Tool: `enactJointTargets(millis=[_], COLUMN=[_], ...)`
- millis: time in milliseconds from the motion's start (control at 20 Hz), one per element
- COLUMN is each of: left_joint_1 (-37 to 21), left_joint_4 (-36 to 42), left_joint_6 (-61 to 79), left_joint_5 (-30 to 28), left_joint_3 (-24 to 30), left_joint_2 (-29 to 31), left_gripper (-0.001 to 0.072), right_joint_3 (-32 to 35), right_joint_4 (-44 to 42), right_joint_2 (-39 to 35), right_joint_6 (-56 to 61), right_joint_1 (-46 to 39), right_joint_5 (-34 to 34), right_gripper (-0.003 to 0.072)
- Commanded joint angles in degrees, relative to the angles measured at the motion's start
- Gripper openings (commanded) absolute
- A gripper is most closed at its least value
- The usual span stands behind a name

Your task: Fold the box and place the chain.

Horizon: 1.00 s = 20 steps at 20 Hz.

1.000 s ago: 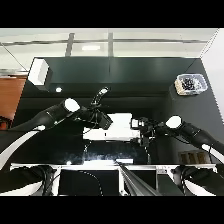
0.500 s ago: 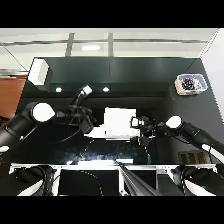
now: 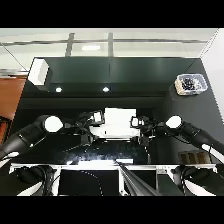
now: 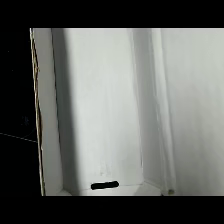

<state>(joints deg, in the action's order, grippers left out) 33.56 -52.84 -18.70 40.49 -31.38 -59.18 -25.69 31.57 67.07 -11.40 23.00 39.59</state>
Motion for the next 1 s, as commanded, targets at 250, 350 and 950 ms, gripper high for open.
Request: enactJointTargets(millis=[250, 350, 950], left_joint_1=[2.95, 3.82, 5.44], left_joint_4=[-0.04, -0.04, 2.60], left_joint_6=[3.96, 3.98, 0.17], left_joint_5=[-7.39, -4.72, -5.51], left_joint_3=[-0.33, -1.68, -4.28], left_joint_2=[-4.94, -5.70, -6.78], left_gripper=[0.0671, 0.0668, 0.0272], right_joint_3=[0.00, 0.00, 0.00], right_joint_4=[0.00, 0.00, 0.00], right_joint_2=[0.00, 0.00, 0.00], right_joint_6=[0.00, 0.00, 0.00], right_joint_1=[0.04, 0.04, 0.04], right_joint_5=[0.04, 0.04, 0.04], right_gripper=[0.0192, 0.0192, 0.0192])
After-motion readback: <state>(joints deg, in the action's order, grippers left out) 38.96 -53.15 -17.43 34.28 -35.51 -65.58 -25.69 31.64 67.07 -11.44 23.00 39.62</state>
